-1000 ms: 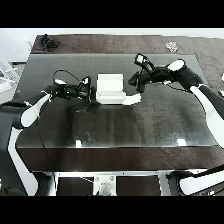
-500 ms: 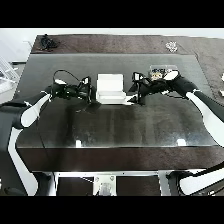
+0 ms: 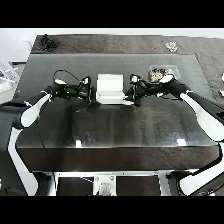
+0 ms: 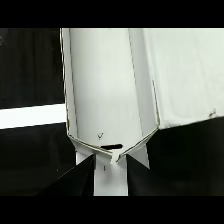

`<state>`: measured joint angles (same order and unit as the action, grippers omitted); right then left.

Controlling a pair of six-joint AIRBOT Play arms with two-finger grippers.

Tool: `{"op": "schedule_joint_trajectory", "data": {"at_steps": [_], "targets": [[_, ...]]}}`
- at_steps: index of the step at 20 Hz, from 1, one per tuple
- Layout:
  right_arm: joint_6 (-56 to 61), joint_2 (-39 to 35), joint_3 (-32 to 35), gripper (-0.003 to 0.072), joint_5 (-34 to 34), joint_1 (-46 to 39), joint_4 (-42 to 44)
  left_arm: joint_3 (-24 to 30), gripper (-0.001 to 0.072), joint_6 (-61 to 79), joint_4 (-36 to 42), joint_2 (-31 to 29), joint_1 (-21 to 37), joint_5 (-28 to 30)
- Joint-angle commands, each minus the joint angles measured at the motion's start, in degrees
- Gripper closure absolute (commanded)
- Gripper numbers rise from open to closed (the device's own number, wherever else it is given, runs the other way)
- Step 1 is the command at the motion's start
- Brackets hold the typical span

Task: Fold the box and place the chain.

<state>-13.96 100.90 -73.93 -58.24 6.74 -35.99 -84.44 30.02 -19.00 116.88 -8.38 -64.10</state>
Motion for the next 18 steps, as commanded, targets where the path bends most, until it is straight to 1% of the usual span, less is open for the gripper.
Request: {"op": "schedule_joint_trajectory", "data": {"at_steps": [1,4,5,7,8,9,10,11,12,13,14,16,18], "targets": [[-0.3,1.4,-1.0,0.0453,0.9,1.7,2.6,0.0,0.0342,0.0,0.0,0.0,0.0,0.0],[-0.3,3.7,-3.1,0.0450,1.3,3.7,2.6,0.0,0.0342,0.0,0.0,0.0,0.0,0.0],[-0.3,4.2,-3.4,0.0405,1.4,4.2,2.6,0.0,0.0342,0.0,0.0,0.0,0.0,0.0],[-0.3,4.8,-3.7,0.0372,1.7,4.7,2.6,0.0,0.0342,0.0,0.0,0.0,0.0,0.0],[-0.6,4.9,-3.7,0.0230,1.8,4.7,2.6,0.0,0.0342,0.0,0.0,0.0,0.0,0.0],[-1.9,4.9,-3.7,0.0135,1.8,4.7,2.6,0.0,0.0342,0.0,0.0,0.0,0.0,0.0],[-2.8,4.9,-3.7,0.0134,1.8,4.7,2.6,0.0,0.0342,0.0,0.0,0.0,0.0,0.0],[-3.3,4.9,-3.7,0.0098,1.8,4.7,2.6,0.0,0.0343,0.0,0.0,0.0,0.0,0.0],[-3.8,4.9,-3.7,0.0027,1.8,4.7,2.5,0.0,0.0342,0.0,0.0,0.0,0.0,0.0],[-4.3,4.9,-3.7,0.0024,1.6,4.7,2.3,0.0,0.0342,0.0,0.0,0.0,0.0,0.0],[-4.4,5.0,-3.7,-0.0029,1.6,4.7,2.3,0.0,0.0342,0.0,0.0,0.0,0.0,0.0],[-4.3,5.0,-3.7,-0.0034,1.2,4.7,-0.8,0.0,0.0342,0.0,0.0,0.0,0.0,0.0],[-4.1,5.0,-3.7,-0.0034,1.2,4.7,-1.6,0.0,0.0342,0.0,0.0,0.0,0.0,0.0]]}}
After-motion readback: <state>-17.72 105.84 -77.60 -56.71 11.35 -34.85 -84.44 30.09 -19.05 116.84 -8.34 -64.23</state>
